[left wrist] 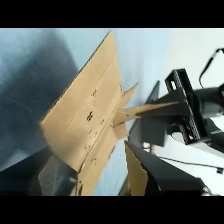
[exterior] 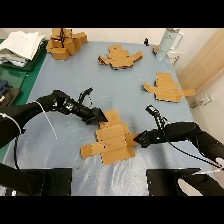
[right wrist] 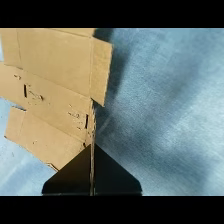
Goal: Fold the box.
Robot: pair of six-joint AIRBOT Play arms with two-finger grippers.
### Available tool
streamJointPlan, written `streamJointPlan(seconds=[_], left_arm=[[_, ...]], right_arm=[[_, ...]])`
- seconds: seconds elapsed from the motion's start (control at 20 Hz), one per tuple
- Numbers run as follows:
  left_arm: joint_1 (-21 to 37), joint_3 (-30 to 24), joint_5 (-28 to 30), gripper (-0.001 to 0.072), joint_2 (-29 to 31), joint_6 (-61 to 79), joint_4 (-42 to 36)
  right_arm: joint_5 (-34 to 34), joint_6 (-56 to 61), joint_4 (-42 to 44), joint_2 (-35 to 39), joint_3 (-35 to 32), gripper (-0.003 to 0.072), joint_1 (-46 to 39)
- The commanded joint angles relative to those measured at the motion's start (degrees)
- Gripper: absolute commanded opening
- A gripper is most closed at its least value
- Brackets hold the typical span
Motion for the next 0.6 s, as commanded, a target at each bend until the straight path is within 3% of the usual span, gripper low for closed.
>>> streamJointPlan(seconds=[0.0,0.15,0.2,0.55], left_arm=[[-0.22,0.07,-7.39,0.0594,-2.71,3.91,-3.08],[-0.22,0.07,-9.99,0.055,-4.04,5.68,-4.55],[-0.22,0.07,-9.94,0.0409,-4.07,7.19,-5.64],[-0.39,0.48,-8.72,0.0403,-5.2,9.07,-8.52]], right_arm=[[0.55,0.04,-0.09,0.15,-0.02,0.0001,0.07],[0.57,0.09,-0.07,0.15,-0.02,0.0001,0.07],[0.55,0.09,-0.07,0.15,-0.02,0.0001,0.07],[0.52,0.52,-0.07,0.15,-0.02,0.0002,0.07]])
